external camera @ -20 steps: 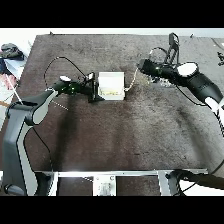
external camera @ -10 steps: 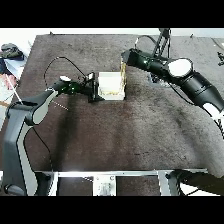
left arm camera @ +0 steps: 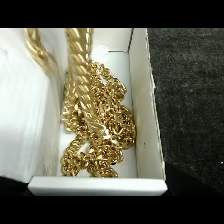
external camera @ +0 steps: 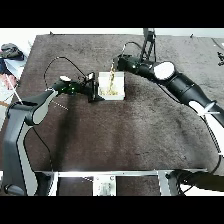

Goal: Fold the box and place the chain.

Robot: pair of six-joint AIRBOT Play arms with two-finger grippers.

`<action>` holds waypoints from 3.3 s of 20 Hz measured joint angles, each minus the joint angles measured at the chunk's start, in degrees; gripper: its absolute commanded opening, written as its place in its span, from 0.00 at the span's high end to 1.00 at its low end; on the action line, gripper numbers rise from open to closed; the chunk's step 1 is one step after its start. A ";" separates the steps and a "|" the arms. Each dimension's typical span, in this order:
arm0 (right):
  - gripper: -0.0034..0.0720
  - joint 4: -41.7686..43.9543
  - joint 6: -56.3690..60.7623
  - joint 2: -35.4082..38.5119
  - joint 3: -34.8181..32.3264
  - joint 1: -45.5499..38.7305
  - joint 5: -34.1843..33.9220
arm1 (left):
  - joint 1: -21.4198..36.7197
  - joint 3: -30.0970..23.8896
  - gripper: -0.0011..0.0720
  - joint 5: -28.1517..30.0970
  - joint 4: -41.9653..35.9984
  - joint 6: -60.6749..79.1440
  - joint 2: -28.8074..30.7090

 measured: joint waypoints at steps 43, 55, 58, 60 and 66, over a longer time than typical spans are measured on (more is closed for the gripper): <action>0.66 10.60 -47.91 -37.16 39.45 -18.93 62.75 | -0.02 0.00 0.26 0.00 0.00 0.02 0.00; 0.55 5.88 -53.62 -34.51 39.45 -14.60 60.98 | -0.02 0.00 0.26 0.00 0.02 0.02 0.00; 0.55 5.60 -54.03 -34.10 39.28 -14.49 59.60 | -0.02 0.00 0.26 0.00 0.02 0.02 0.00; 0.55 5.49 -54.58 -34.01 39.10 -14.56 58.21 | -0.02 0.02 0.26 0.00 0.02 0.02 0.00; 0.55 5.38 -55.34 -33.92 39.01 -14.47 57.55 | -0.02 0.00 0.26 0.00 0.02 0.02 0.00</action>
